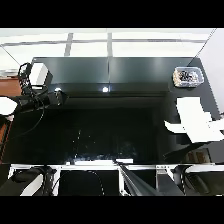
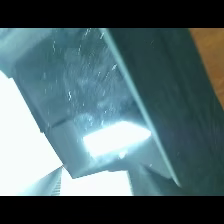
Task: Fold the box and place the chain.
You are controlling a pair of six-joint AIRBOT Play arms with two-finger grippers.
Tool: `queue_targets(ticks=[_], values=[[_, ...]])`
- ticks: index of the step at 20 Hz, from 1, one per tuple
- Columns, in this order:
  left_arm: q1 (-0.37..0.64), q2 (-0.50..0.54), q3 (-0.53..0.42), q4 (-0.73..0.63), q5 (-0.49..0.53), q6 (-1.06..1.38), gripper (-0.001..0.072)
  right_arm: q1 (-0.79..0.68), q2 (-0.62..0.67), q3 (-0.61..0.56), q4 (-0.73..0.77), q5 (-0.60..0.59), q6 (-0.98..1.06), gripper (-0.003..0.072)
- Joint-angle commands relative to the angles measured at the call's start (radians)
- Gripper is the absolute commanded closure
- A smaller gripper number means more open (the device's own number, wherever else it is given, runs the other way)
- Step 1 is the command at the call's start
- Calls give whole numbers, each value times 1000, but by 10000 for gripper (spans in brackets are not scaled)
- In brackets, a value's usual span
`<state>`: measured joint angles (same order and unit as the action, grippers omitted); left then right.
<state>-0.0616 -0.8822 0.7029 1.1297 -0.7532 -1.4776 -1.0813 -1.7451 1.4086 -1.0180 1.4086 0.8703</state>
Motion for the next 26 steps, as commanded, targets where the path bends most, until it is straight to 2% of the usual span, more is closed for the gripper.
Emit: queue_targets(ticks=[1,2,3,5,6,7,8,9,13,17,21,24,26], values=[[0,-2,0,-5,-10,0,-1,19,0,7,-64,72,-9,225],[0,-2,0,-5,-10,0,-1,19,12,7,-85,75,8,231],[0,-2,0,-5,-11,0,-1,19,28,7,-92,69,13,331],[0,-2,0,-5,-12,0,-1,19,73,-5,-94,53,16,351],[0,-2,0,-2,-10,1,-1,19,100,-24,-97,47,16,399],[0,-2,0,8,-10,1,-1,20,124,-47,-99,47,15,492],[0,-2,0,15,-11,1,-1,20,143,-67,-98,49,11,645],[0,-2,0,15,-11,1,-1,21,161,-89,-98,56,10,671],[0,-2,0,15,-9,9,-1,53,285,-207,-37,17,11,672],[0,-2,0,14,-7,8,-1,140,501,-408,232,-102,12,672],[-6,-8,0,-25,-4,8,-1,384,787,-698,422,-324,14,672],[-57,-16,0,-74,-4,8,-1,657,988,-947,605,-586,32,672],[-115,-32,0,-107,2,33,-1,850,1063,-1064,697,-765,66,672]])
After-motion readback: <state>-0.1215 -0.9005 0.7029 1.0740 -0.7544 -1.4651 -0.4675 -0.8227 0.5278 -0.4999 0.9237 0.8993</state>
